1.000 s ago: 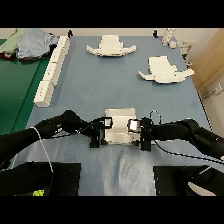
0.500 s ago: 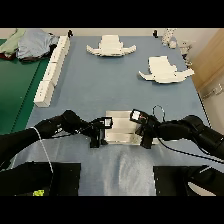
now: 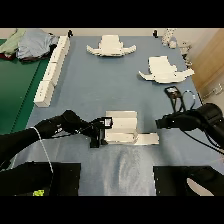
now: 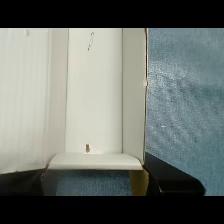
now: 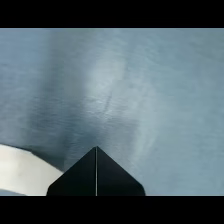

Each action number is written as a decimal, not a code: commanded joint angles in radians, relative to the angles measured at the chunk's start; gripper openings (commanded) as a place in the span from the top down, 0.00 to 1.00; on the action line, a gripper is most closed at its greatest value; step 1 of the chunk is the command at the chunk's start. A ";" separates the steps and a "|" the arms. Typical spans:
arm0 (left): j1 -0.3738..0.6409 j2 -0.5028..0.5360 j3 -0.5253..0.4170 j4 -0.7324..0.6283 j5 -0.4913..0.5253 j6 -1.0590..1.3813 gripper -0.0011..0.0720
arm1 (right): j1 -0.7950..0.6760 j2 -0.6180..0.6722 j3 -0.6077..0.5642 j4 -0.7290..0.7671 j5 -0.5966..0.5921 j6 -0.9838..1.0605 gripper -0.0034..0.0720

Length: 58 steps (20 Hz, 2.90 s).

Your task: Fold the box.

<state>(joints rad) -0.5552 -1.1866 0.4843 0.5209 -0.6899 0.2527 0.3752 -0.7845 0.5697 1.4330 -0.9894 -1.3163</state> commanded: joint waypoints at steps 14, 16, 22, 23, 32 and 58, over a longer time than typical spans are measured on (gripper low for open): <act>0.000 0.000 0.000 0.000 0.000 0.000 0.29 | -0.234 -0.138 -0.075 0.606 -0.113 -0.125 0.96; 0.000 0.000 0.000 0.000 0.000 0.000 0.29 | -0.234 -0.129 -0.084 0.606 -0.119 -0.130 0.96; 0.000 0.000 0.000 0.000 0.000 0.000 0.29 | -0.217 -0.124 -0.163 0.637 -0.090 -0.154 0.96; 0.000 0.000 0.000 0.000 0.000 0.000 0.29 | -0.217 -0.124 -0.165 0.644 -0.088 -0.170 0.96; 0.000 0.000 0.000 0.000 0.000 0.000 0.29 | -0.217 -0.097 -0.155 0.840 -0.084 -0.302 0.96; 0.000 0.000 0.000 0.000 0.000 0.000 0.29 | 0.282 -0.295 0.156 0.380 -0.056 0.222 0.40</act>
<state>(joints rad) -0.5552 -1.1866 0.4843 0.5205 -0.6899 0.2523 0.5537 -1.0248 0.6510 2.0113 -1.0149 -1.3098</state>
